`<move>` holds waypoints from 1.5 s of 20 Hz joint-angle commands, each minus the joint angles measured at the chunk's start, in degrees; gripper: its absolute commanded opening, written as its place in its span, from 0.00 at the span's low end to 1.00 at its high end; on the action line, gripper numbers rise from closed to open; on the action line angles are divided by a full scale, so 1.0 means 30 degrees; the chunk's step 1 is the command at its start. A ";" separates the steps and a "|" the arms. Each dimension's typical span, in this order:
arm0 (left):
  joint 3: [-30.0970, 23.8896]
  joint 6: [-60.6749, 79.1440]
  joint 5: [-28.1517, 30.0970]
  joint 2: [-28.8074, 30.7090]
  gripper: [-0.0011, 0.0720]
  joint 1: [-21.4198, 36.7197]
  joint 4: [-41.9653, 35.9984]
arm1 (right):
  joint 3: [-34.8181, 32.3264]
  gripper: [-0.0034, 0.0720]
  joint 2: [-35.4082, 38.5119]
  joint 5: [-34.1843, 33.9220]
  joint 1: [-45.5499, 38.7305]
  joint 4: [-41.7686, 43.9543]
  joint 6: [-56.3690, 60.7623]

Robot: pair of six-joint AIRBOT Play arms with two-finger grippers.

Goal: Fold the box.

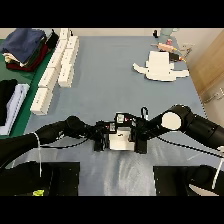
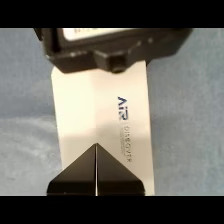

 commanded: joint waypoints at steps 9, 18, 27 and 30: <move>0.0015 0.0007 0.0000 0.0007 0.73 -0.0007 0.0007 | -0.0080 0.43 0.0481 -0.0481 0.0117 -0.0656 -0.0408; 0.0015 0.0007 0.0007 0.0007 0.73 -0.0007 0.0007 | -0.0087 0.85 0.0503 -0.0423 0.0240 -0.2229 -0.1100; 0.0015 0.0007 0.0000 0.0007 0.73 -0.0007 0.0007 | -0.1814 0.85 0.0488 -0.2353 0.1537 -0.3461 -0.0874; 0.0015 0.0007 0.0007 0.0007 0.73 -0.0007 0.0015 | -0.1829 0.84 0.0510 -0.3031 0.1545 -0.4022 -0.0882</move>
